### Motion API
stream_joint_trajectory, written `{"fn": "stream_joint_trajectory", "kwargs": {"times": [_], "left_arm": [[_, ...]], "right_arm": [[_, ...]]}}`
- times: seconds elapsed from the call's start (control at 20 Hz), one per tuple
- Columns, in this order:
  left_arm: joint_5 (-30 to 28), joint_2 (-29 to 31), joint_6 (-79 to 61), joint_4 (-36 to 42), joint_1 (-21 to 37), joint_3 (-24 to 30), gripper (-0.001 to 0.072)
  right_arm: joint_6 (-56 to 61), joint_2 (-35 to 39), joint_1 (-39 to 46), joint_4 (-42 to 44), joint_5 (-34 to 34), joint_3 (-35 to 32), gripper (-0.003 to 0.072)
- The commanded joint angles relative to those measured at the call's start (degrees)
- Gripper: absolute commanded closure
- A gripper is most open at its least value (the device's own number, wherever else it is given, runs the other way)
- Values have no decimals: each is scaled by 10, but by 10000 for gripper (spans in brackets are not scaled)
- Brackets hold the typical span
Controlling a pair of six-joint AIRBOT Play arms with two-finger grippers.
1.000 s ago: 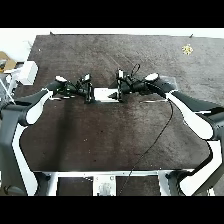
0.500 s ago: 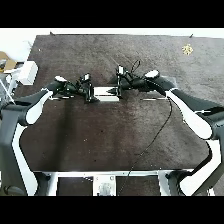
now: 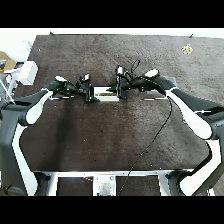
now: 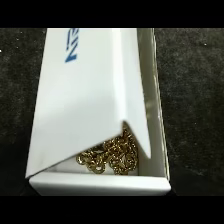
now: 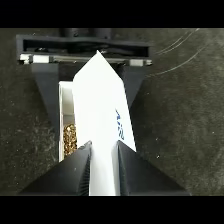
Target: Fold the box and place the chain.
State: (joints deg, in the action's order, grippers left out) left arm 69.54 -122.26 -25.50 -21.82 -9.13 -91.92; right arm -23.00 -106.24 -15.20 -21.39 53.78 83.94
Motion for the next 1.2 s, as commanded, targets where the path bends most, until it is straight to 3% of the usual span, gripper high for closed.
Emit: {"fn": "stream_joint_trajectory", "kwargs": {"times": [0.0,0.65,0.85,0.9,0.95,1.15], "left_arm": [[1,0,0,0,0,0,546],[0,0,0,0,0,0,546],[1,0,0,0,0,0,546],[0,0,0,0,0,0,546],[0,0,0,0,0,0,546],[0,0,0,0,0,0,546]], "right_arm": [[21,0,0,-33,10,1,492],[64,-9,3,-45,54,-25,492],[86,-8,24,71,101,-9,494],[107,-8,27,97,107,-4,555],[131,-8,25,102,105,-2,687],[246,-10,12,-14,74,-2,689]]}}
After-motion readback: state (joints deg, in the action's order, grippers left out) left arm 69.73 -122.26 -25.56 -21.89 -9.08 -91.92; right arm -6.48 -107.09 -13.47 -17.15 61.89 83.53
